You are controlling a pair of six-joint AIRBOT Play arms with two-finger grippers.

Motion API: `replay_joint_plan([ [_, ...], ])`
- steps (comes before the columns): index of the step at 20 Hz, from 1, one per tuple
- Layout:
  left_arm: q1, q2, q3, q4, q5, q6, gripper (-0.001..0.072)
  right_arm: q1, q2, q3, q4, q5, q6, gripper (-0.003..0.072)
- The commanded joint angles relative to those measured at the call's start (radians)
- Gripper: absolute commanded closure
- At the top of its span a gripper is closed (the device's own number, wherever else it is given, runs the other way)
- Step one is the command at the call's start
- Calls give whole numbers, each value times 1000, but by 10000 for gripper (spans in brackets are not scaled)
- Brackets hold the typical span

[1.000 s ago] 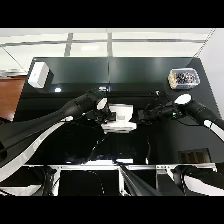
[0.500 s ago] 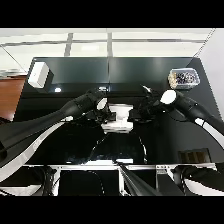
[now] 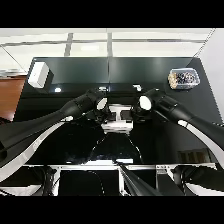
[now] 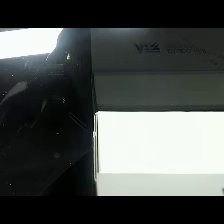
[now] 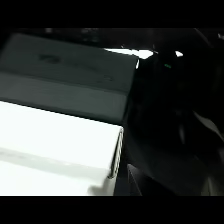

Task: Fold the box and place the chain.

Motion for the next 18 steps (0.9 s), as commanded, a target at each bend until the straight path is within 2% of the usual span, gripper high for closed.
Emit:
replay_joint_plan([
  [1,1,0,0,0,-2,0,686,51,-53,27,-65,56,130,351],
  [7,1,0,0,0,-3,0,686,55,-75,27,-77,48,191,353],
  [9,1,0,0,0,-3,0,685,55,-77,27,-77,48,191,486],
  [10,1,0,0,0,-2,0,685,55,-77,27,-76,48,191,646],
  [11,1,0,0,0,-3,0,686,55,-77,27,-77,49,192,674],
  [14,1,0,0,0,-3,0,686,55,-77,27,-76,54,195,672],
  [15,1,0,0,0,-3,0,686,55,-77,27,-75,52,195,625],
  [16,1,0,0,0,-3,0,686,55,-77,27,-72,51,195,455],
  [17,1,0,0,0,-3,0,686,55,-77,27,-72,50,195,451],
  [18,1,0,0,0,-3,0,686,55,-77,27,-72,51,193,638],
])
